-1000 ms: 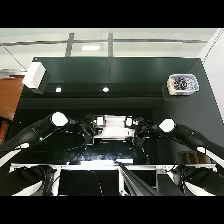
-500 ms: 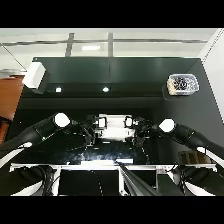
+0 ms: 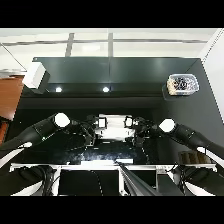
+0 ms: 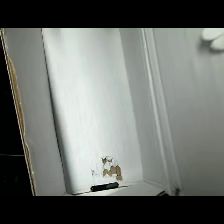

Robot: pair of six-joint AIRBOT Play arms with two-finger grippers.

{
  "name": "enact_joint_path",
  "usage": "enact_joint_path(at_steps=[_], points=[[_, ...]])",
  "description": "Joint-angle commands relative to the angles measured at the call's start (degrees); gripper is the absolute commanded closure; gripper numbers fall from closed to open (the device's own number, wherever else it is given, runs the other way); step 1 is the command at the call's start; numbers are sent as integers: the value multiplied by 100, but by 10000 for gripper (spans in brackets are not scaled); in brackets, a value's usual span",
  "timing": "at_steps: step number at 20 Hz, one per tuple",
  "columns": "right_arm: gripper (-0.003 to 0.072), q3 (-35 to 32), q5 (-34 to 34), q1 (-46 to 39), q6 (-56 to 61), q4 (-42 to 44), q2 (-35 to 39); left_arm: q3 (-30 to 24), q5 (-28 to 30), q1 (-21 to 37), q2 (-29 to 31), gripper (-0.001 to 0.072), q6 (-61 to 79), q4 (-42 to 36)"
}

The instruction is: Fold the box and place the chain.

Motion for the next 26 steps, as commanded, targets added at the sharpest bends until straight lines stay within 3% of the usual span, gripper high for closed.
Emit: enact_joint_path(at_steps=[1, 2, 4, 8, 11, 13, 16, 22, 26], points=[[344, -2, -2, 7, 7, 7, -2, 7, -11, 28, 20, 490, -118, 107], [344, -2, -2, 7, 4, 7, -4, 17, -13, 109, 87, 676, -310, 337], [344, -2, -2, 7, 4, 7, -2, 31, -90, 417, 332, 681, -1102, 686], [345, -2, -2, 7, 4, 7, -2, 42, -833, 1373, 1237, 681, -1976, 855], [344, -2, -2, 7, 4, 7, -2, 42, -962, 2277, 1814, 681, -3753, 859], [345, -2, 0, 7, 7, 7, -4, 37, -1117, 2940, 1860, 681, -5410, 872], [345, -2, 2, 7, 26, 11, -4, -76, -1641, 3622, 1698, 681, -6151, 940], [345, -2, 0, 7, 26, 11, -4, -988, -1602, 3530, 1121, 680, -7027, 345], [345, -2, 2, 7, 26, 11, -2, -1047, -1539, 3005, 496, 680, -7005, -308]])
